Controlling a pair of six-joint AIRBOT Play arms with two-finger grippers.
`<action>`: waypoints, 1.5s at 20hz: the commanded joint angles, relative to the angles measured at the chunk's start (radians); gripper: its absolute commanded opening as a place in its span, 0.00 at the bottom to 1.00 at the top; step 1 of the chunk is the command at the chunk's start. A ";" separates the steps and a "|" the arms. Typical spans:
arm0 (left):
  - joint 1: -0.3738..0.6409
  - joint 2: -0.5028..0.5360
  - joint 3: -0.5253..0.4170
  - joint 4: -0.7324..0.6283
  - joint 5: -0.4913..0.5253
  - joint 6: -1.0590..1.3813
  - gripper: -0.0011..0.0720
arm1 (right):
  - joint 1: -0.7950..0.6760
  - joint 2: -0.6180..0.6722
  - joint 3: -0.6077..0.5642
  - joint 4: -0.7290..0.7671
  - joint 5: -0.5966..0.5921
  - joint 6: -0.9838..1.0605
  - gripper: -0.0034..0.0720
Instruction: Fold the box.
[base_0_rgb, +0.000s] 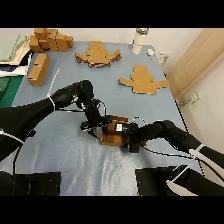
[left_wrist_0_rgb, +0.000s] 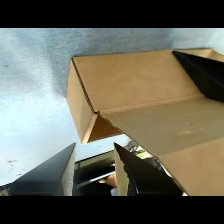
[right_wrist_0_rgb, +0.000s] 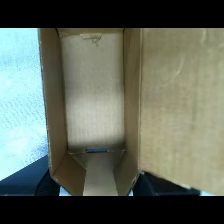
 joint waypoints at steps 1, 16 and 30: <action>0.021 0.001 0.001 -0.051 -0.007 0.015 0.50 | 0.000 0.000 0.000 0.000 0.000 0.001 0.67; 0.295 0.001 0.000 -0.044 -0.018 1.052 0.03 | 0.000 0.000 0.000 0.000 0.000 0.001 0.67; 0.161 0.220 -0.306 0.076 0.372 1.586 0.02 | 0.000 0.000 0.000 0.000 0.000 0.001 0.67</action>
